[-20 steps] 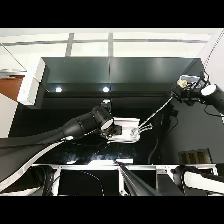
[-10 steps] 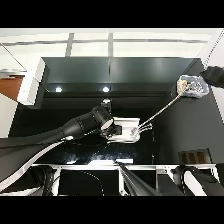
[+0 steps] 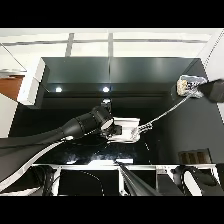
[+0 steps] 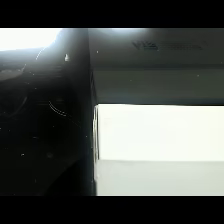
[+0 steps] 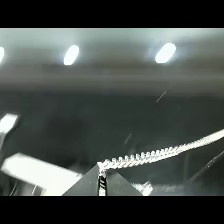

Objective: Fold the box and place the chain.

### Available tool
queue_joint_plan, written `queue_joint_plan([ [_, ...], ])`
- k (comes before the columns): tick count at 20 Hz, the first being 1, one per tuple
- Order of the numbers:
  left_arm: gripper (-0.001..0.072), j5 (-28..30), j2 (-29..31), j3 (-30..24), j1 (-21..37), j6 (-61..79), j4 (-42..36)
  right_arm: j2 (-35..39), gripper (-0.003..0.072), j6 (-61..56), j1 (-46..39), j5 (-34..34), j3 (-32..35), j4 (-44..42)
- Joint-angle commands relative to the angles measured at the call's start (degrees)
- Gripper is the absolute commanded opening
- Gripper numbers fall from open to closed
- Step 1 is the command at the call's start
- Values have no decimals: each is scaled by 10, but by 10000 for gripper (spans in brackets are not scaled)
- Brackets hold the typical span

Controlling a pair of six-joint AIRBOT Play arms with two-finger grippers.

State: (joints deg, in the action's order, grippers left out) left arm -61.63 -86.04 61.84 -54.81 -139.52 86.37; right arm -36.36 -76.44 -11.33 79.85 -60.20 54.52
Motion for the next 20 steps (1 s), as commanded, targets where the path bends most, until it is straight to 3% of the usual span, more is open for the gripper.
queue_joint_plan([
  [1, 34, 0, 0, 0, 0, 0, 2, 5, 40, 2, 68, 49, 55, -65],
  [3, 34, 0, 0, 0, 0, 0, 2, 5, 40, 2, 126, 16, 110, -110],
  [8, 34, 0, 0, 0, 0, 0, 1, -11, 40, -8, 248, -98, 216, -118],
  [14, 34, -1, 0, 0, 0, 0, 1, -82, 40, -8, 353, -198, 232, -155],
  [18, 34, 0, 0, 0, 0, 0, 2, -99, 48, -19, 357, -241, 232, -153],
  [20, 34, 0, 0, 0, 0, 0, 1, -99, 614, -26, 340, -242, 232, -153],
])
